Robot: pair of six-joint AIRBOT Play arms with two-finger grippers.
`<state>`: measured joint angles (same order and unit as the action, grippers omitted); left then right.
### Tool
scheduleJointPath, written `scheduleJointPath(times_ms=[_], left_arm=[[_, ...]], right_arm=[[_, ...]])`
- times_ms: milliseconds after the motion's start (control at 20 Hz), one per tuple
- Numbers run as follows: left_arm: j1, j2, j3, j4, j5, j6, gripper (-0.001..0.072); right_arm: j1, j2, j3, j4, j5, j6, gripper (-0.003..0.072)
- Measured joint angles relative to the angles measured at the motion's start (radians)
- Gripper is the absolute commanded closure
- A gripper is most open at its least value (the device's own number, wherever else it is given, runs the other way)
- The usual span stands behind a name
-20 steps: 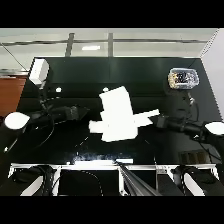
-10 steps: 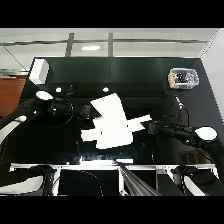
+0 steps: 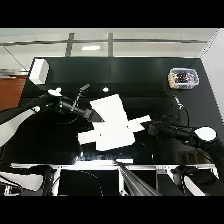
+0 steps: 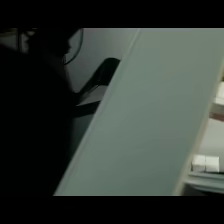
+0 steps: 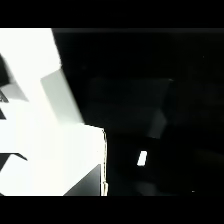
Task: Fold the box and place the chain.
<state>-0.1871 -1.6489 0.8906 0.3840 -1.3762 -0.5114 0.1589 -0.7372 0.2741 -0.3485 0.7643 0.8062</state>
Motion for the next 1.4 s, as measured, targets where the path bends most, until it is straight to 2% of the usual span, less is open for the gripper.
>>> scheduleJointPath(times_ms=[50,100,150,300,350,400,500,550,700,900,1000,1150,1300,1400], left_arm=[[-0.006,-0.009,0.011,0.018,-0.006,0.028,0.0350],[-0.013,-0.014,0.020,0.035,-0.021,0.050,0.0461],[-0.019,-0.018,0.029,0.051,-0.025,0.069,0.0493],[-0.030,-0.025,0.043,0.102,-0.042,0.111,0.0493],[-0.033,-0.027,0.046,0.113,-0.047,0.119,0.0513],[-0.036,-0.027,0.048,0.121,-0.049,0.125,0.0670],[-0.042,-0.028,0.051,0.133,-0.057,0.136,0.0687],[-0.045,-0.028,0.054,0.138,-0.059,0.139,0.0687],[-0.048,-0.018,0.062,0.145,-0.068,0.142,0.0690],[-0.069,0.059,0.066,0.182,-0.042,0.139,0.0690],[-0.106,0.127,0.065,0.224,0.022,0.150,0.0688],[-0.180,0.208,0.065,0.327,0.179,0.264,0.0687],[-0.238,0.223,0.065,0.406,0.294,0.359,0.0687],[-0.260,0.214,0.065,0.432,0.334,0.380,0.0687]], right_arm=[[0.000,0.000,0.000,-0.020,0.009,0.000,0.0675],[0.000,0.000,0.000,-0.036,0.017,0.000,0.0675],[0.000,0.000,0.000,-0.046,0.021,0.001,0.0675],[0.000,0.000,0.000,-0.067,0.031,0.005,0.0674],[0.000,0.000,0.000,-0.071,0.031,0.007,0.0673],[0.000,0.000,0.000,-0.074,0.032,0.013,0.0645],[0.000,0.000,0.000,-0.077,0.034,0.021,0.0175],[-0.001,0.000,0.001,-0.079,0.034,0.021,0.0063],[-0.025,0.000,0.048,-0.140,0.063,0.026,0.0064],[-0.093,0.000,0.224,-0.399,0.195,0.022,0.0064],[-0.109,0.001,0.293,-0.494,0.252,-0.016,0.0064],[-0.111,-0.002,0.343,-0.553,0.290,-0.119,0.0064],[-0.082,-0.008,0.346,-0.576,0.272,-0.179,0.0064],[-0.042,-0.023,0.327,-0.585,0.246,-0.200,0.0064]])
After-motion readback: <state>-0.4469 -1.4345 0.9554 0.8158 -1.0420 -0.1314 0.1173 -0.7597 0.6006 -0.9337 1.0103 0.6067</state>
